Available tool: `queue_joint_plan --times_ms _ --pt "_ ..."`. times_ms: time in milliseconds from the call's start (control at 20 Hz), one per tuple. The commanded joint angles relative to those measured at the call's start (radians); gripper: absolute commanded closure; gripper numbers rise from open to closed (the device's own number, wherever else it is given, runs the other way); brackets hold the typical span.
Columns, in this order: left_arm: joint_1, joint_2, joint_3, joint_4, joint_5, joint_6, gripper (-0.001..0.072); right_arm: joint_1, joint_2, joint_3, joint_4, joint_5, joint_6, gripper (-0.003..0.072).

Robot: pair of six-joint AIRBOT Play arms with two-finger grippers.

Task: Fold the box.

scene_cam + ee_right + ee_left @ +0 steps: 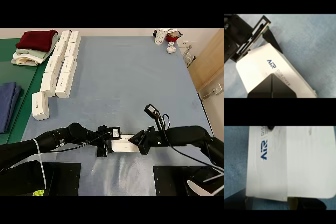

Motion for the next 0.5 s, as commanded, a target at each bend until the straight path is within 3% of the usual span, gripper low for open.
queue_joint_plan --times_ms 0,300,350,450 --pt "0.000 0.000 0.001 0.000 0.000 0.000 0.0396 0.077 0.108 -0.073 -0.037 0.135 -0.006 0.0682" --pt "0.000 0.000 0.001 0.000 0.000 0.000 0.0396 0.091 0.097 -0.082 -0.043 0.145 -0.009 0.0681" --pt "0.000 0.000 0.001 0.000 0.000 0.000 0.0396 0.091 0.098 -0.078 -0.043 0.145 -0.014 0.0644" --pt "0.000 0.000 0.001 0.000 0.000 0.000 0.0396 0.091 0.098 -0.053 -0.050 0.140 -0.066 0.0368"
